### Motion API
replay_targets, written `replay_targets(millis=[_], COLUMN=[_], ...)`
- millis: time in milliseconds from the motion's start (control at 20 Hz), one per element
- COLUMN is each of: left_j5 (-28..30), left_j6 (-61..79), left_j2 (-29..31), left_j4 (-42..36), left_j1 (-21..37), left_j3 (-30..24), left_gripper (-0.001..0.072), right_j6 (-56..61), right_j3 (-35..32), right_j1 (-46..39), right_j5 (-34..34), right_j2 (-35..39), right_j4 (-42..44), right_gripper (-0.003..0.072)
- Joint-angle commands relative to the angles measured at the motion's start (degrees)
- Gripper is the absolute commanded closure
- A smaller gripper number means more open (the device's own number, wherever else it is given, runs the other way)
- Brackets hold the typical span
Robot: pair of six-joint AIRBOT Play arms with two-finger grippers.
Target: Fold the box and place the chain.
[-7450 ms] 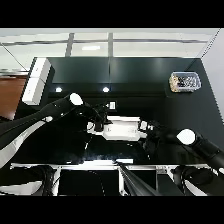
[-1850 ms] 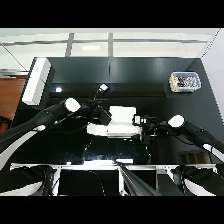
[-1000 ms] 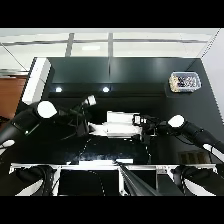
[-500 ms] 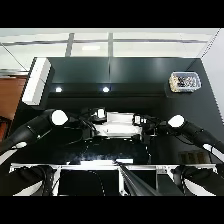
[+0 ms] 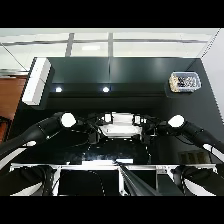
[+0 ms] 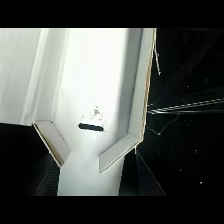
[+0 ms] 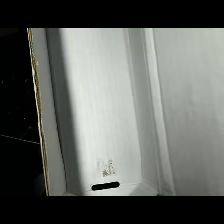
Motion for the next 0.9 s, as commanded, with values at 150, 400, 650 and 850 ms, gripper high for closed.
replay_targets(millis=[150,400,650,850], left_j5=[0.8,0.2,1.5,2.8], left_j6=[0.0,0.0,0.0,3.1], left_j2=[-0.3,-0.3,-1.1,-3.2], left_j4=[1.4,0.1,-5.4,-12.5], left_j1=[-0.2,-0.7,-0.8,-0.8], left_j3=[1.9,1.9,1.9,1.9], left_gripper=[0.0229,0.0443,0.0484,0.0484], right_j6=[0.0,0.0,0.0,0.0], right_j3=[0.0,0.0,0.0,0.0], right_j1=[0.0,0.0,0.0,0.0], right_j5=[0.0,0.0,0.0,0.0], right_j2=[0.0,0.0,0.0,0.0], right_j4=[0.0,0.0,0.0,0.0], right_gripper=[0.0199,0.0199,0.0199,0.0199])
